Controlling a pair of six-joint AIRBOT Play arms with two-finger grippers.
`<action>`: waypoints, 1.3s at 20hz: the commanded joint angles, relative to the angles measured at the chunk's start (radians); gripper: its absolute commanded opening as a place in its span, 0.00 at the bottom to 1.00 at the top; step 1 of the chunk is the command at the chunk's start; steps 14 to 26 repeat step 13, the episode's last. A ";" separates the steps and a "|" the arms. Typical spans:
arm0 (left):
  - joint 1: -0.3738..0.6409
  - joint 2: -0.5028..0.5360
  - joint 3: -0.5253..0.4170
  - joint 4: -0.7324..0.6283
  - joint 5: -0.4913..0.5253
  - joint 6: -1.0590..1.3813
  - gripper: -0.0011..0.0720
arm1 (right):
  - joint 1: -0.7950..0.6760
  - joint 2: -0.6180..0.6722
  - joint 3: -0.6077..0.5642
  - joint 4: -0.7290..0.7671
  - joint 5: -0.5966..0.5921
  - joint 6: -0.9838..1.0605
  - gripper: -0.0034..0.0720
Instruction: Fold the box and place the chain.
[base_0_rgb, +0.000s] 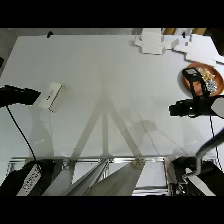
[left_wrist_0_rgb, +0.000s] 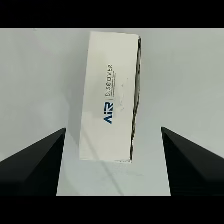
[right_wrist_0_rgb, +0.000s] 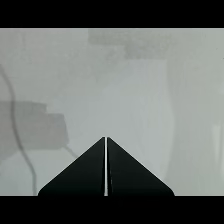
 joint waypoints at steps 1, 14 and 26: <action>-0.001 -0.001 0.000 0.000 -0.003 0.000 0.89 | -0.001 0.001 0.000 0.000 0.000 0.000 0.07; -0.001 -0.003 0.000 0.028 0.034 0.003 0.89 | -0.001 0.001 0.000 0.000 0.000 0.000 0.07; -0.001 -0.003 0.000 0.028 0.034 0.003 0.89 | -0.001 0.001 0.000 0.000 0.000 0.000 0.07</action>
